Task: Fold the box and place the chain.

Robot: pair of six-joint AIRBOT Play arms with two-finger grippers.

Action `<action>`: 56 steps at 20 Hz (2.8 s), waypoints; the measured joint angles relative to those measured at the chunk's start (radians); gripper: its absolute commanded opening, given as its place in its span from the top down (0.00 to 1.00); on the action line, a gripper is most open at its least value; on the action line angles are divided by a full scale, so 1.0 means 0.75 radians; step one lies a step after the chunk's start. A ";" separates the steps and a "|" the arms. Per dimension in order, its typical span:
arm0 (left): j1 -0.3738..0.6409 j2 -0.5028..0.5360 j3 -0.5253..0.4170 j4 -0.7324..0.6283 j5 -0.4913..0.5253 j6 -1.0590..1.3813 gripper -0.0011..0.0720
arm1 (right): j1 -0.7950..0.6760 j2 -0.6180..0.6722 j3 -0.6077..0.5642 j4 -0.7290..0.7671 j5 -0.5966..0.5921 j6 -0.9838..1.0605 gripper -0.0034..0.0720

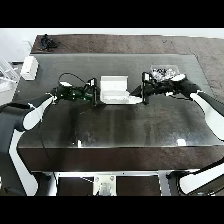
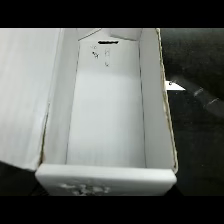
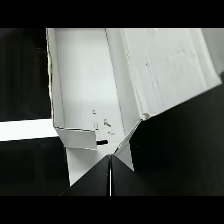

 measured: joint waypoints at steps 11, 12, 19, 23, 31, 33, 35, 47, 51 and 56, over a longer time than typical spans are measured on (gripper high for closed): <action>0.000 0.000 0.001 -0.001 0.000 0.001 0.60 | -0.247 0.114 0.000 -0.112 -0.048 1.033 0.95; 0.000 0.000 0.001 0.000 0.000 0.001 0.60 | -0.261 0.110 0.000 -0.126 -0.054 1.110 0.95; 0.000 0.000 0.001 0.000 0.000 0.001 0.60 | -0.287 -0.054 0.000 -0.166 -0.072 1.480 0.95; -0.001 0.000 0.001 -0.001 0.000 0.001 0.60 | -0.198 -0.113 0.003 -0.161 -0.074 1.557 0.95; 0.000 0.000 0.001 0.000 -0.001 0.001 0.60 | 0.036 -0.136 0.161 -0.231 -0.009 1.671 0.95; -0.001 0.000 0.001 -0.001 -0.001 0.001 0.60 | 0.040 -0.136 0.218 -0.264 0.045 1.727 0.95; -0.001 0.000 0.001 -0.001 -0.001 0.001 0.60 | 0.048 -0.135 0.263 -0.281 0.106 1.762 0.95; 0.001 0.000 0.001 0.001 0.001 0.000 0.60 | 0.105 -0.132 0.344 -0.262 0.201 1.856 0.56; 0.001 0.000 0.000 0.000 0.000 0.000 0.60 | 0.113 -0.132 0.359 -0.252 0.205 1.859 0.56; 0.001 0.000 0.001 0.000 0.000 0.000 0.60 | 0.134 -0.132 0.363 -0.251 0.205 1.862 0.50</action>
